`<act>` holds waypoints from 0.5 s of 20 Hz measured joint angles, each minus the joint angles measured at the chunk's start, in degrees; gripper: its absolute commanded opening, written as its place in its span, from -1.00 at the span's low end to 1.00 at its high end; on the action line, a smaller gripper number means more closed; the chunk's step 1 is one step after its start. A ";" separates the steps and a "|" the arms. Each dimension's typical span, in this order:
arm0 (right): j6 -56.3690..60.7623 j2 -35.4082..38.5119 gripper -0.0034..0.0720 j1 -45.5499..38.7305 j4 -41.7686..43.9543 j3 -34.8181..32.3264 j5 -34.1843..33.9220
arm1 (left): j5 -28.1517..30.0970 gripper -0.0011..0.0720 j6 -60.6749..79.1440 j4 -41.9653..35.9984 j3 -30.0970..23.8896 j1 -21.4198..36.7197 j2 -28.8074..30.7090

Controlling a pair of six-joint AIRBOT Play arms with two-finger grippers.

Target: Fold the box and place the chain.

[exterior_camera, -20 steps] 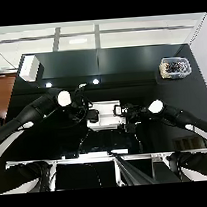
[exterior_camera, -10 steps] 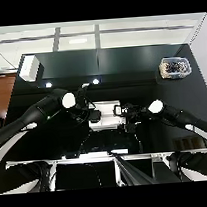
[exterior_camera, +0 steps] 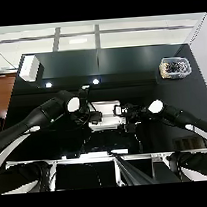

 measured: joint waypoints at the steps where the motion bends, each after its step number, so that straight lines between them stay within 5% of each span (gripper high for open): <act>1: 0.00 0.00 -0.43 0.00 0.00 0.00 0.00 | -0.11 0.40 -1.18 1.03 0.00 -0.39 -0.20; 10: 0.00 0.00 -0.43 0.02 0.02 0.00 0.00 | -1.79 0.40 -7.67 4.46 1.79 -1.49 -3.96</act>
